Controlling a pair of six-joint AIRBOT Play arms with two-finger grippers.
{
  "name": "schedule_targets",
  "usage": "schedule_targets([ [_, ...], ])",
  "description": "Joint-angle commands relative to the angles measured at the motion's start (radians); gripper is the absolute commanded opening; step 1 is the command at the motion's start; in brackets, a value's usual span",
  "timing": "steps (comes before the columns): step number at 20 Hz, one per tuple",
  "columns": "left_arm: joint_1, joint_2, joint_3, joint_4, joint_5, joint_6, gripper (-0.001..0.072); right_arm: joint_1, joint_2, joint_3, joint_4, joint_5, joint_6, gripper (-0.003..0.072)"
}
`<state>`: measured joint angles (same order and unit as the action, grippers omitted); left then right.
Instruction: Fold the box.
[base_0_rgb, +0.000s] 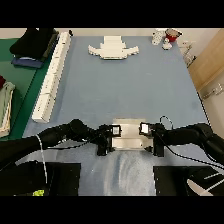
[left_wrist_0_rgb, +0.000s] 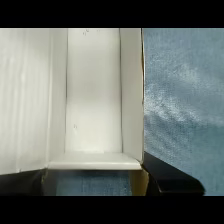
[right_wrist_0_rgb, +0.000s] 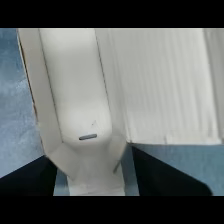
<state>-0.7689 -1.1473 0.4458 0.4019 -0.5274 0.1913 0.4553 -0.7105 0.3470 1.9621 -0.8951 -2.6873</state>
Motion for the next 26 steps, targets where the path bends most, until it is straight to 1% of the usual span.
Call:
schedule_targets([
  [1,0.000,-0.001,0.000,-0.001,0.002,-0.001,0.0528,0.001,0.063,0.027,-0.146,-0.196,0.187,0.0712],
  [4,0.000,-0.001,0.000,-0.001,0.002,-0.001,0.0528,0.001,0.119,0.071,-0.267,-0.338,0.405,0.0711],
  [5,0.000,-0.001,0.000,-0.001,0.002,-0.001,0.0528,0.001,0.134,0.090,-0.282,-0.378,0.475,0.0710],
  [7,0.000,-0.001,0.000,-0.001,0.002,-0.001,0.0528,0.001,0.159,0.131,-0.264,-0.426,0.674,0.0706],
  [8,0.000,-0.001,0.000,-0.001,0.002,-0.001,0.0528,0.002,0.168,0.147,-0.198,-0.422,0.807,0.0648],
  [9,0.000,-0.001,0.000,-0.001,0.002,-0.001,0.0528,0.002,0.169,0.152,-0.088,-0.403,0.905,0.0495],
  [11,0.000,-0.001,0.000,-0.001,0.002,-0.001,0.0528,0.002,0.152,0.140,0.152,-0.301,1.037,0.0067],
  [12,0.000,-0.001,0.000,-0.001,0.003,-0.001,0.0528,0.010,0.132,0.121,0.264,-0.209,1.061,0.0009],
  [13,0.000,-0.001,0.000,-0.001,0.002,-0.001,0.0528,0.028,0.104,0.102,0.333,-0.116,1.097,0.0009],
  [14,0.000,-0.001,0.000,-0.001,0.002,-0.001,0.0528,0.061,0.063,0.090,0.370,-0.024,1.159,0.0009],
  [15,0.000,-0.001,0.000,-0.001,0.002,-0.001,0.0528,0.090,0.019,0.094,0.374,0.038,1.212,0.0010],
  [16,0.000,-0.001,0.000,-0.001,0.002,-0.001,0.0528,0.116,-0.026,0.109,0.375,0.087,1.221,0.0021],
  [17,0.000,-0.001,0.000,-0.001,0.002,-0.001,0.0528,0.121,-0.065,0.133,0.375,0.109,1.221,0.0076],
  [18,0.000,-0.001,0.000,-0.001,0.002,-0.001,0.0528,0.118,-0.106,0.167,0.367,0.113,1.221,0.0201],
  [19,0.000,-0.001,0.000,-0.001,0.002,-0.001,0.0528,0.114,-0.141,0.200,0.351,0.113,1.220,0.0222],
  [21,0.000,-0.001,0.000,-0.001,0.002,-0.001,0.0528,0.104,-0.210,0.253,0.338,0.125,1.220,0.0218],
  [23,0.000,-0.001,0.000,-0.001,0.002,-0.001,0.0528,0.092,-0.275,0.291,0.335,0.146,1.221,0.0135],
  [26,0.000,-0.001,0.000,-0.001,0.001,-0.001,0.0528,0.092,-0.370,0.306,0.318,0.188,1.221,0.0135],
])
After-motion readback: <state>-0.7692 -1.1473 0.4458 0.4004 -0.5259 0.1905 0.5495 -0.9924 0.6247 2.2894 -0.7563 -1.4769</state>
